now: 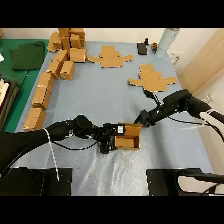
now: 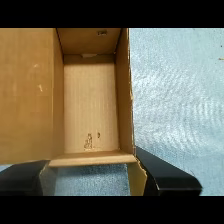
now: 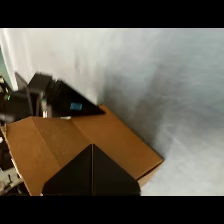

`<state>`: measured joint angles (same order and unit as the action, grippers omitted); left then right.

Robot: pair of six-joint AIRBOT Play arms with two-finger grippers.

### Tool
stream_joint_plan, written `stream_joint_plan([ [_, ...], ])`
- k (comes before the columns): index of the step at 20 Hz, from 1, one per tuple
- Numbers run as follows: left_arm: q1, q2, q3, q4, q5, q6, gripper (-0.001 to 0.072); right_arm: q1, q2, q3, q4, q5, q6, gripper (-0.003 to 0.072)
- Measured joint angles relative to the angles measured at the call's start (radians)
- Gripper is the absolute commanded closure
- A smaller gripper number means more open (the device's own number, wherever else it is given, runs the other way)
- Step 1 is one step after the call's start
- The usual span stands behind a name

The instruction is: Fold the box.

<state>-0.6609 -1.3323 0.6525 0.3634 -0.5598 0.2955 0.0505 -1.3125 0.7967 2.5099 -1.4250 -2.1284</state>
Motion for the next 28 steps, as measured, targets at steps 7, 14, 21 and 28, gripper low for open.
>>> stream_joint_plan([
  [7, 0.000, 0.000, 0.000, 0.000, 0.000, 0.000, 0.0236, 0.145, 0.285, -0.154, -0.136, 0.169, -0.079, 0.0683],
  [14, 0.000, 0.000, 0.000, 0.000, 0.000, 0.000, 0.0236, 0.364, 0.532, -0.251, -0.411, 0.414, -0.022, 0.0683],
  [21, 0.000, 0.000, 0.000, 0.000, 0.000, 0.000, 0.0236, 0.613, 0.597, -0.351, -0.616, 0.643, 0.060, 0.0683],
  [28, 0.000, 0.000, 0.000, -0.002, 0.000, -0.003, 0.0236, 0.802, 0.613, -0.404, -0.905, 0.788, 0.184, 0.0682],
])
